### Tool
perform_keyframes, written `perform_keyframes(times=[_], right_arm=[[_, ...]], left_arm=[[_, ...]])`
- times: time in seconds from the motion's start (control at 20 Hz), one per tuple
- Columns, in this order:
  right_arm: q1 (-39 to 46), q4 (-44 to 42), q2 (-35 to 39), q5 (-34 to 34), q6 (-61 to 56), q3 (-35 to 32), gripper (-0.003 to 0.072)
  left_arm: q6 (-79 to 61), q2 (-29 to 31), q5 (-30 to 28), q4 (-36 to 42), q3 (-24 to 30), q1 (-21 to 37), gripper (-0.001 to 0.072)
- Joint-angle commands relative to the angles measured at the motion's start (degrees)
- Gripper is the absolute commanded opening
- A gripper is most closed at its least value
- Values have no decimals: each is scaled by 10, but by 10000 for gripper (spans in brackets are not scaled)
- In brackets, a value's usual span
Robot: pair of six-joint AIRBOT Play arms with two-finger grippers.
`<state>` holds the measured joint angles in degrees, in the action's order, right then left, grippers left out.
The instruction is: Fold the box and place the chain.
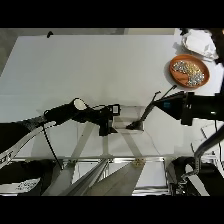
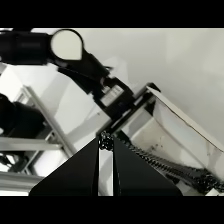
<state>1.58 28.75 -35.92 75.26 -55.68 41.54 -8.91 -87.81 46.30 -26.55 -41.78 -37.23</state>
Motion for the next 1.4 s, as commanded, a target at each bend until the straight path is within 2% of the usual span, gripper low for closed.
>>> perform_keyframes(times=[0.0,0.25,0.6,0.65,0.7,0.75,0.9,0.95,1.1,1.2,1.35], right_arm=[[-47,0,-36,-68,53,-81,23],[-176,124,-141,-203,11,-92,23],[-236,163,-263,-241,2,-92,25],[-237,162,-269,-242,1,-92,49],[-236,163,-268,-243,0,-92,120],[-237,163,-264,-244,0,-92,142],[-236,163,-250,-249,0,-90,147],[-236,166,-245,-243,0,-86,189],[-236,197,-218,-204,-1,-54,192],[-236,262,-198,-177,-30,-21,192],[-236,410,-176,-142,-91,32,192]], left_arm=[[0,0,0,0,0,0,274],[0,0,1,0,0,0,274],[0,0,2,0,0,0,274],[0,0,2,0,0,0,274],[0,0,2,0,0,0,274],[0,0,2,0,0,0,274],[0,0,2,0,0,0,274],[0,0,2,0,0,0,274],[0,0,2,0,0,0,274],[0,0,2,0,0,0,274],[0,0,2,0,0,0,274]])
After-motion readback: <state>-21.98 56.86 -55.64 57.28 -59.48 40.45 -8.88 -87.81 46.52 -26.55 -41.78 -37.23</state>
